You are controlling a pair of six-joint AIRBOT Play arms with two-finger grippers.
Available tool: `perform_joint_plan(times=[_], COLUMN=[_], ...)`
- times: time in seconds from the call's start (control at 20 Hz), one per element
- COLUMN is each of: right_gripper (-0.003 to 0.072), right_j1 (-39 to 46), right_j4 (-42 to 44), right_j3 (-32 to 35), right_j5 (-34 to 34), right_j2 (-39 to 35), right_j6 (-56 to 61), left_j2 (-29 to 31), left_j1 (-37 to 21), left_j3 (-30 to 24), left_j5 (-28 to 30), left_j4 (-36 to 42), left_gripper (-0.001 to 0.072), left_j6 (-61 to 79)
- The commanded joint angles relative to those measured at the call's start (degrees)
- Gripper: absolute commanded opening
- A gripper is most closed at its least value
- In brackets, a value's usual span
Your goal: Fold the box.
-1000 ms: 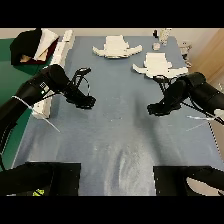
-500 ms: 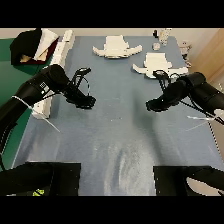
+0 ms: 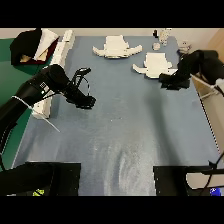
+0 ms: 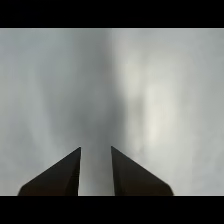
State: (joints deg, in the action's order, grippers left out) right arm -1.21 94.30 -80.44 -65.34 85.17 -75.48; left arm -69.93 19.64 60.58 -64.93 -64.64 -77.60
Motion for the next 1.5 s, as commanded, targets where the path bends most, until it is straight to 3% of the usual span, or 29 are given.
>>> perform_joint_plan(times=[0.0,0.2,0.4,0.55,0.85,0.95,1.3,1.45], right_gripper=[0.0306,0.0304,0.0303,0.0303,0.0267,0.0001,-0.0002,-0.0003], right_j1=[12.7,20.2,21.2,20.9,20.8,20.7,20.0,17.5], right_j4=[5.3,16.8,22.8,29.4,32.6,33.5,38.0,37.2], right_j3=[-17.6,-29.4,-38.5,-38.6,-38.6,-38.6,-38.5,-33.1], right_j5=[-1.6,0.5,-0.4,1.0,1.5,0.5,-10.2,-15.6], right_j2=[14.3,26.7,35.0,37.4,38.4,38.4,36.3,31.2], right_j6=[-3.1,-6.3,-9.6,-13.1,-16.6,-17.2,-17.5,-18.1], left_j2=[0.0,0.0,0.0,0.0,0.0,0.0,0.0,0.0], left_j1=[0.0,0.0,0.0,0.0,0.0,0.0,0.0,0.0], left_j3=[0.0,0.0,0.0,0.0,0.0,0.0,0.0,0.0], left_j5=[0.0,0.0,0.0,0.0,0.0,0.0,0.0,0.0], left_j4=[0.0,0.0,0.0,0.0,0.0,0.0,0.0,0.0], left_gripper=[0.0013,0.0013,0.0013,0.0013,0.0013,0.0013,0.0013,0.0013], left_j6=[0.0,0.0,0.0,0.0,0.0,0.0,0.0,0.0])
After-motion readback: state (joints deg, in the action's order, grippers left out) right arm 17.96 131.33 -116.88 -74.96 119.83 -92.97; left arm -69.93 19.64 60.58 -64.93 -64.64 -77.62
